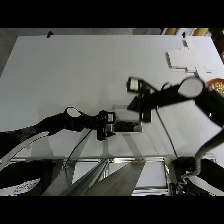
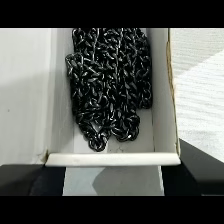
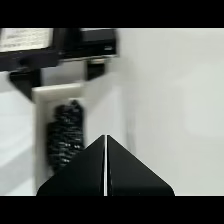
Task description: Fold the box and place the chain.
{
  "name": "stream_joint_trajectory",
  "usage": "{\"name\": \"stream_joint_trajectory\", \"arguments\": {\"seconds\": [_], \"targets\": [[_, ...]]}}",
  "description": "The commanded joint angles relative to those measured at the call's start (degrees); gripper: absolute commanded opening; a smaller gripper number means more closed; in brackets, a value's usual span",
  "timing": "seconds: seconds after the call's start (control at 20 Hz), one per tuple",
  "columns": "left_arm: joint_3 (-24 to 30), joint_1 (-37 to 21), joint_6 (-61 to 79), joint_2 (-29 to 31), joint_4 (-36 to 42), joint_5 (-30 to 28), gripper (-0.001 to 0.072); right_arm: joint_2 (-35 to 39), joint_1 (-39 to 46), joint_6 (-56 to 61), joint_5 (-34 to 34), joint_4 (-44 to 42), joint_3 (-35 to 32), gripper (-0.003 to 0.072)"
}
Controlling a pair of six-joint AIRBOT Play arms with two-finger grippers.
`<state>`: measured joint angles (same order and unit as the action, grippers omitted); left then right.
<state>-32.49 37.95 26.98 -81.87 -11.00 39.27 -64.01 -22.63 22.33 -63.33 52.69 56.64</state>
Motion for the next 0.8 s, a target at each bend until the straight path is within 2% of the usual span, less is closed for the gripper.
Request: {"name": "stream_joint_trajectory", "arguments": {"seconds": [0.0,0.1,0.3,0.4,0.5,0.65,0.7,0.75], "targets": [[0.0,0.0,0.0,0.0,0.0,0.0,0.0254,-6.6,3.4,7.6,1.7,5.3,8.5,0.002],[0.0,0.0,0.0,0.0,0.0,0.0,0.0254,-10.4,3.5,9.5,2.0,7.0,8.4,0.002],[0.0,0.0,0.0,0.0,0.0,0.0,0.0254,-14.1,0.8,8.7,-4.6,7.4,7.1,0.0021],[0.0,0.0,0.0,0.0,0.0,0.0,0.0254,-12.7,-0.2,7.1,-5.4,6.4,4.7,0.0026],[0.0,0.0,0.0,0.0,0.0,0.0,0.0254,-10.1,-1.3,3.9,-4.7,6.4,1.2,0.0106],[0.0,0.0,0.0,0.0,0.0,0.0,0.0254,-4.6,-3.4,2.3,-3.0,6.1,-3.1,0.0135],[0.0,0.0,0.0,0.0,0.0,0.0,0.0254,-2.9,-3.5,1.2,-2.1,4.7,-4.5,0.0187],[0.0,0.0,0.0,0.0,0.0,0.0,0.0254,-1.8,-3.5,1.1,-1.3,3.7,-5.7,0.0199]]}}
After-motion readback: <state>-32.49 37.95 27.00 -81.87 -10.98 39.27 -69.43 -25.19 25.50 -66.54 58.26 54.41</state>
